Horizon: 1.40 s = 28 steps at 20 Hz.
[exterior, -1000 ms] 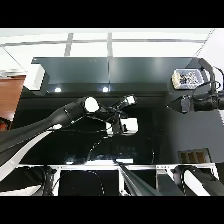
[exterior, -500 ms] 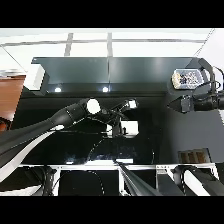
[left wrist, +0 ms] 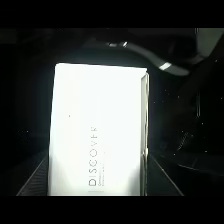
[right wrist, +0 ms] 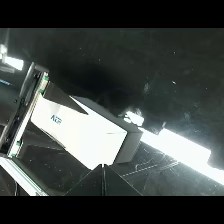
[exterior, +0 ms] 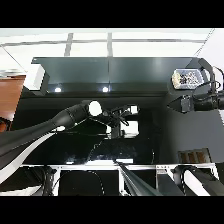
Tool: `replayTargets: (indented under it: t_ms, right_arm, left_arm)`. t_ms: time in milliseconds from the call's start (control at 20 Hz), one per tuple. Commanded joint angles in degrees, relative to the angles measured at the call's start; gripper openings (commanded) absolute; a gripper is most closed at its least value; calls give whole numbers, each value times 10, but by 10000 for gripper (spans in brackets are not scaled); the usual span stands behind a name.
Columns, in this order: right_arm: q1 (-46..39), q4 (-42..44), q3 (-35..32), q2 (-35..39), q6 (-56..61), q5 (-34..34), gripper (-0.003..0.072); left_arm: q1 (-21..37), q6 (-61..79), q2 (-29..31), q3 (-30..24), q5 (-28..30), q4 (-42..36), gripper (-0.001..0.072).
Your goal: Fold the box and place the chain.
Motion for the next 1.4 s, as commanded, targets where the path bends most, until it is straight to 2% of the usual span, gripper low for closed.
replayTargets:
  t_ms: [0,300,350,400,450,550,700,850,950,1050,1200,1350]
  right_arm:
    - [0,0,0,0,0,0,20]
    - [0,0,0,0,0,-6,21]
    - [0,0,0,0,0,-9,21]
    - [0,0,0,0,0,-9,20]
    - [0,0,0,0,0,-9,21]
    - [0,0,0,0,0,-9,21]
    - [0,0,0,0,0,-9,20]
    - [0,0,0,0,0,-12,20]
    - [0,0,0,0,0,-14,20]
    - [0,0,0,0,0,-24,20]
    - [0,0,0,0,0,-24,21]
    - [0,1,0,0,0,-31,20]
  left_arm:
    - [-13,7,-10,0,18,33,712]
    - [-27,-7,-32,0,21,22,706]
    - [-29,-35,-32,1,22,22,643]
    - [-28,-70,-30,2,18,25,451]
    - [-23,-103,-27,5,3,30,347]
    - [-2,-156,-6,7,-30,71,332]
    - [54,-276,40,7,-104,210,332]
    - [152,-415,82,6,-230,342,331]
    - [243,-464,103,-17,-296,341,332]
    - [345,-494,117,-46,-336,342,332]
    - [501,-521,143,-72,-343,341,332]
    - [624,-508,159,-73,-309,341,334]
